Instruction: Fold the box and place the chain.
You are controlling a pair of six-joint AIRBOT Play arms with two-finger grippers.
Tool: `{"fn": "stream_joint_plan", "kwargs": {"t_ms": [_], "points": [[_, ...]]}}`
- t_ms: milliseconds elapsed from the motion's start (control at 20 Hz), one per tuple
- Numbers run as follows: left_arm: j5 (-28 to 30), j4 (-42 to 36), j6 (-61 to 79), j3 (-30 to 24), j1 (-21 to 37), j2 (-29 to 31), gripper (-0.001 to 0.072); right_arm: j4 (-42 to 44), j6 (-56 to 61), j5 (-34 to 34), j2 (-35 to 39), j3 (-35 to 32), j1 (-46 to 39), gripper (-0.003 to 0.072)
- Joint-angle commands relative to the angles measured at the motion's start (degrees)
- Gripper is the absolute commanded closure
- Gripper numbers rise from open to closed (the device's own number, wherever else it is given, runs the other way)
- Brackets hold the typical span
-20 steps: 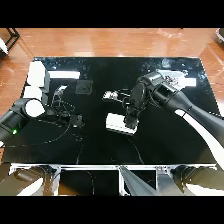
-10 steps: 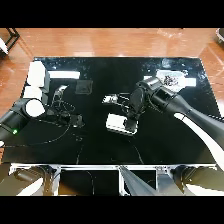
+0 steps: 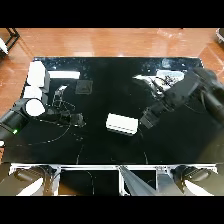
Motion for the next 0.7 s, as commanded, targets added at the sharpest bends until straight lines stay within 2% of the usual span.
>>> {"fn": "stream_joint_plan", "kwargs": {"t_ms": [0,100,200,400,650], "points": [[0.20,-0.33,0.02,-0.02,0.02,-0.28,0.0078,15.47,9.18,15.10,4.98,-16.79,-3.39,0.0651],[0.13,-0.35,0.02,-0.02,0.02,-1.01,0.0077,26.84,9.88,29.53,4.83,-25.81,-1.84,0.0651],[0.15,-0.52,0.02,-0.02,0.02,-1.68,0.0078,31.43,10.01,37.66,4.17,-28.57,0.17,0.0652],[0.55,-0.52,0.02,-0.02,0.02,-2.08,0.0077,32.52,10.95,42.01,3.65,-28.52,1.31,0.0651],[0.57,-0.52,0.02,-0.02,0.02,-2.08,0.0078,32.02,11.13,41.20,1.53,-28.55,1.33,0.0651]]}}
